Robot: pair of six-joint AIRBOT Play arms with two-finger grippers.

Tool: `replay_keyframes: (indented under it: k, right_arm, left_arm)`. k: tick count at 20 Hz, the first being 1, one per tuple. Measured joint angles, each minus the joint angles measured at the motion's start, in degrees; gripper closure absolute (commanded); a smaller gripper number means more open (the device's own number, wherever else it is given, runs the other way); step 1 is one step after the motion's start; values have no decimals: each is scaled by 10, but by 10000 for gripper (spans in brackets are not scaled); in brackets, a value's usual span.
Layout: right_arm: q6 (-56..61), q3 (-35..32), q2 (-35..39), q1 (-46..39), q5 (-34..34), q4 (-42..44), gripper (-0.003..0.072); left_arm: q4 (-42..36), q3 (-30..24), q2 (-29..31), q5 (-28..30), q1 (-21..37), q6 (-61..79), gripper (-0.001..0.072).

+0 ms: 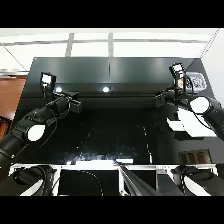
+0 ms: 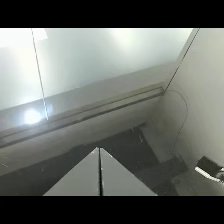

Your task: Fold the box and place the chain.

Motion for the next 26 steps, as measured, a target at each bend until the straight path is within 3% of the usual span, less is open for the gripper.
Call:
replay_keyframes:
  k: [26]
  right_arm:
    - [0, 0, 0, 0, 0, 3, 677]
  left_arm:
    - [0, 0, 0, 12, 0, 0, 682]
